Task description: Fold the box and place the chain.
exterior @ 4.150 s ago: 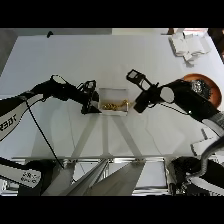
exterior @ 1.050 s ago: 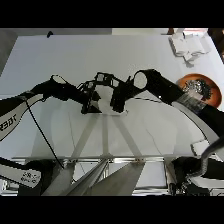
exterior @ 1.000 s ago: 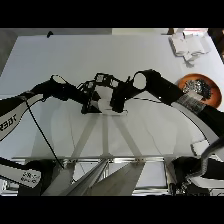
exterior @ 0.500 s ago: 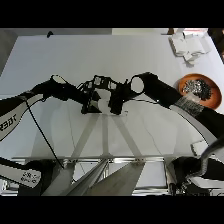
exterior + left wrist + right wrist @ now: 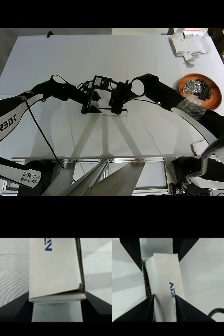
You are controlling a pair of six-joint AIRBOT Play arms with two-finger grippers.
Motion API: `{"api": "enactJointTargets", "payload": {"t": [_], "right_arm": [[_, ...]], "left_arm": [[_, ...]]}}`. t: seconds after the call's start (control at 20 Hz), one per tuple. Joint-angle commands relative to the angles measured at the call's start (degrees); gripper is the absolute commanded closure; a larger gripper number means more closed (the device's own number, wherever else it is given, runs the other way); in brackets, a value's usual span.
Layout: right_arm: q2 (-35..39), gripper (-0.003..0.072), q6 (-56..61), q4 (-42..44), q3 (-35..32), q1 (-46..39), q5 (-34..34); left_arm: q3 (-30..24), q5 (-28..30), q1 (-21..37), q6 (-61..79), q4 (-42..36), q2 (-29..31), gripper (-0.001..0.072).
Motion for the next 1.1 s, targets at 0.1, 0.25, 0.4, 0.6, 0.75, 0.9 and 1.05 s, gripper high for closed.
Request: {"api": "enactJointTargets", "payload": {"t": [0.1,0.25,0.4,0.6,0.75,0.9,1.05], "right_arm": [[0.09,0.042,2.99,-0.35,-2.49,0.44,-4.76],[0.13,0.0276,3.21,-0.37,-2.51,0.94,-3.23],[0.13,0.0276,3.19,-0.35,-2.51,1.99,-3.19],[0.13,0.029,3.41,-0.33,-2.54,2.75,-3.19],[0.13,0.0362,5.11,-0.61,-2.54,2.73,-4.28],[0.13,0.0362,5.11,-0.92,-2.54,2.75,-5.44],[0.09,0.0358,6.78,-0.83,-2.56,2.75,-4.87]], "left_arm": [[0.0,0.0,0.04,0.04,0.02,0.0,0.0373],[0.0,0.0,0.04,0.04,0.02,0.0,0.0373],[0.0,0.0,0.04,0.04,0.02,0.0,0.0373],[0.0,0.0,0.04,0.04,0.02,0.0,0.0373],[0.0,0.02,0.04,0.04,0.02,0.0,0.0373],[0.0,0.0,0.04,0.04,0.02,0.0,0.0373],[0.0,0.0,0.04,0.04,0.02,0.0,0.0373]]}}
